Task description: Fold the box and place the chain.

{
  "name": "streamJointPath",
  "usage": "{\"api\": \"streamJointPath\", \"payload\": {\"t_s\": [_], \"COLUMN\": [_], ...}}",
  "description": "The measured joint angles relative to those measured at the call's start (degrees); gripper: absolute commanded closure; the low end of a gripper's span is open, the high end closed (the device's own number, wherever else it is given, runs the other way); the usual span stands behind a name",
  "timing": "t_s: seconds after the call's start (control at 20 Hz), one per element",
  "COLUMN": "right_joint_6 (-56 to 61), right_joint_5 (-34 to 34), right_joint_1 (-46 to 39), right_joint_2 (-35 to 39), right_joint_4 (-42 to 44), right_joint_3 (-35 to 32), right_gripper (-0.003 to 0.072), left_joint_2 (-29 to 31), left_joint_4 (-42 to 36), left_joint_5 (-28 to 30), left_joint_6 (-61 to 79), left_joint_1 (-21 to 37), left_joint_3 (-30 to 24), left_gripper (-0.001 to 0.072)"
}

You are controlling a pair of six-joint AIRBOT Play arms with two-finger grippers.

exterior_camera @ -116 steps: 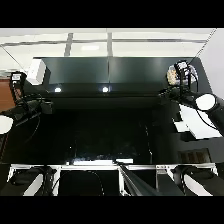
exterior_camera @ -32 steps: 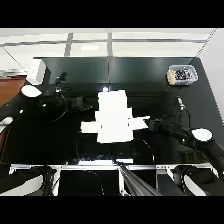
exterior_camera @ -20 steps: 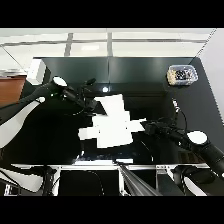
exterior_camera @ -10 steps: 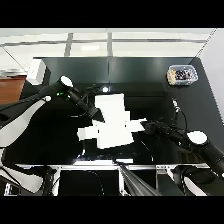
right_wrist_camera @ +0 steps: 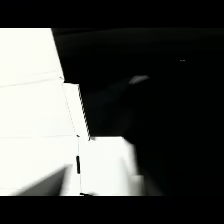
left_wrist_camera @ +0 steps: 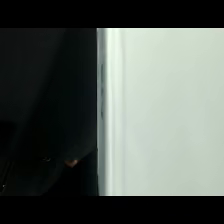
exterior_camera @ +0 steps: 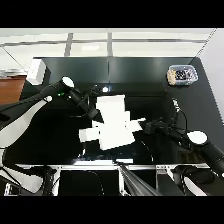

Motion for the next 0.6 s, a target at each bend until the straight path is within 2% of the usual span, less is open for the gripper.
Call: {"api": "streamJointPath", "payload": {"t_s": [0.15, 0.3, 0.45, 0.6], "right_joint_6": [0.0, 0.0, -0.1, -0.2], "right_joint_5": [2.9, 12.4, 19.9, 22.7], "right_joint_1": [-1.8, -4.4, -5.6, -6.1], "right_joint_2": [0.1, 0.2, 0.2, 0.2], "right_joint_4": [-5.3, -16.8, -28.8, -35.5], "right_joint_3": [3.2, 9.6, 14.3, 16.3], "right_gripper": [-0.0022, -0.0023, -0.0022, -0.0022], "left_joint_2": [1.9, 8.3, 17.0, 22.3], "left_joint_4": [1.3, 1.4, -1.0, -2.1], "left_joint_5": [-0.6, 1.1, 10.7, 18.6], "left_joint_6": [-0.2, 1.5, 10.1, 25.5], "left_joint_1": [0.0, 0.0, -0.4, -1.9], "left_joint_3": [-0.3, -4.8, -13.5, -19.4], "left_gripper": [0.0690, 0.0688, 0.0688, 0.0688]}}
